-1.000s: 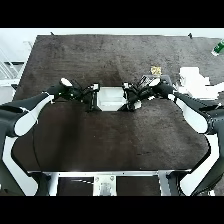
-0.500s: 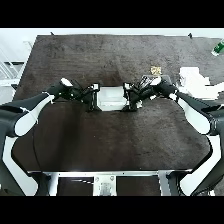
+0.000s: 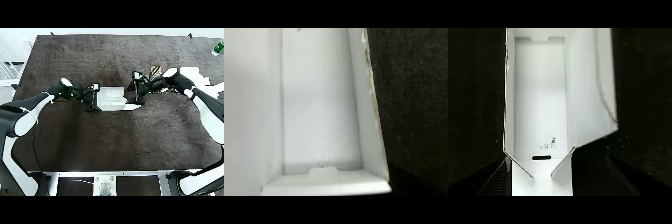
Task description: Fold the box and place the chain.
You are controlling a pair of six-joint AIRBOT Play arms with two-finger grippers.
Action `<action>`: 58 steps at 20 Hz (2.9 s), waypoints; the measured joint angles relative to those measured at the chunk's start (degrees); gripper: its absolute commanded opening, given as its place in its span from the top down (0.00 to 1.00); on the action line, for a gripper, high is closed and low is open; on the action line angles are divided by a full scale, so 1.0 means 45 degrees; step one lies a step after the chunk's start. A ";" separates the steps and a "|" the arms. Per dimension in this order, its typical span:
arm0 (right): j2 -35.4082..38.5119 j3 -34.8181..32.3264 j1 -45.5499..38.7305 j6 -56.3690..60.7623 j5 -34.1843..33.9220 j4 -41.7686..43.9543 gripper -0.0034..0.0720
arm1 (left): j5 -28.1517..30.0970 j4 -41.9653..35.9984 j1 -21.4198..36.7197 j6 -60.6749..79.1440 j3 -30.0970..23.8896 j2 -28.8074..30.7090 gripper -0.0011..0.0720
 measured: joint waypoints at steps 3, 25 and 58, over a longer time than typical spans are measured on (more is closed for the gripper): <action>0.0593 -0.0019 -0.0034 0.0957 0.0491 0.0214 0.94 | 0.0005 0.0005 0.0000 0.0000 0.0000 0.0000 0.41; -0.0369 -0.0714 0.0865 0.3308 -0.3857 0.3789 0.94 | 0.0019 0.0000 0.0000 -0.0010 -0.0005 0.0000 0.41; 0.1069 -0.1073 0.0869 0.2521 -0.1598 -0.3196 0.22 | 0.0034 0.0000 -0.0005 -0.0010 -0.0005 0.0000 0.41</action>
